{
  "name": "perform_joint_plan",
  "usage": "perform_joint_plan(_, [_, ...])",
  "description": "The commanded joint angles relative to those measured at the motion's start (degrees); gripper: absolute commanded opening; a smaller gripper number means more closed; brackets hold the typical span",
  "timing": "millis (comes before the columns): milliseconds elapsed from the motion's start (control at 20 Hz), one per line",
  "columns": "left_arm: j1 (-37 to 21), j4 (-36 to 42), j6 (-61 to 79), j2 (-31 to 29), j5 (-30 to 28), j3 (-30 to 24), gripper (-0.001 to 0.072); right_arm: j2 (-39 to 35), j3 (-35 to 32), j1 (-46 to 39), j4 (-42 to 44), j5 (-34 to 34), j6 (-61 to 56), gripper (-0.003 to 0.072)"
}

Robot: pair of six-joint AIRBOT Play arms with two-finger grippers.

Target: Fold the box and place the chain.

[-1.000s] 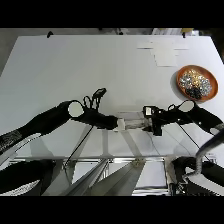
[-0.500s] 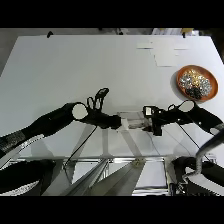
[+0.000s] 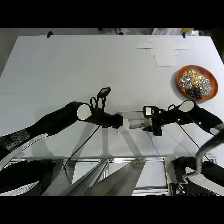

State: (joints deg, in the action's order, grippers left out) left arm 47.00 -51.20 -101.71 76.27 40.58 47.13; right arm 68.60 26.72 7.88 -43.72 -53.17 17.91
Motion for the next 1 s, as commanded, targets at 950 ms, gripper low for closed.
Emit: perform_joint_plan(950, [4.92,-18.12,-26.12,5.40,13.42,12.02,0.0351,-0.04,0.04,0.02,0.00,0.00,0.00,0.0321])
